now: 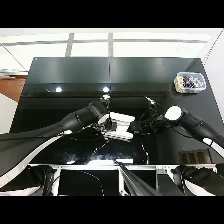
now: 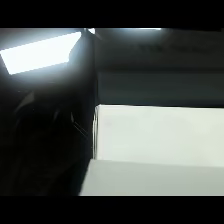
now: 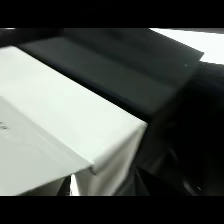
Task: Fold the box and place the chain.
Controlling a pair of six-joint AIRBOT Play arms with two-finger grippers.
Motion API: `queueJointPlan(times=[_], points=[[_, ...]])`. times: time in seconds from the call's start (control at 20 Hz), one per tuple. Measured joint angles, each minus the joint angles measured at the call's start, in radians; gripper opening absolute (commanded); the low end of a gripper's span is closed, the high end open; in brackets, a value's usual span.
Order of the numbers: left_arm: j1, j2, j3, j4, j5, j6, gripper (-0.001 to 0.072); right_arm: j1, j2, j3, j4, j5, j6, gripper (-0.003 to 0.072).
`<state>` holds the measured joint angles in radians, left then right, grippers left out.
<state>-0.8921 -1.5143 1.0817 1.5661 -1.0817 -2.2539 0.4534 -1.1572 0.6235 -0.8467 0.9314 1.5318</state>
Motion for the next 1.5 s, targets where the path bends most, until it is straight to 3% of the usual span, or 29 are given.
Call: queueJointPlan(times=[0.35, 1.05, 1.35, 1.5], points=[[0.0, -0.001, -0.001, 0.001, -0.003, 0.0, 0.0032, 0.097, 0.0, 0.037, -0.173, -0.029, 0.191, 0.0432], [-0.002, 0.0, 0.0, -0.012, 0.001, 0.004, 0.0032, 0.069, 0.117, 0.032, -0.251, 0.061, 0.145, 0.0433], [-0.002, 0.0, 0.0, -0.008, 0.0, 0.003, 0.0032, 0.08, 0.21, -0.048, -0.281, -0.016, 0.198, 0.0407], [-0.002, 0.0, 0.0, -0.008, -0.001, 0.003, 0.0032, 0.136, 0.223, -0.061, -0.322, -0.111, 0.302, 0.0405]])
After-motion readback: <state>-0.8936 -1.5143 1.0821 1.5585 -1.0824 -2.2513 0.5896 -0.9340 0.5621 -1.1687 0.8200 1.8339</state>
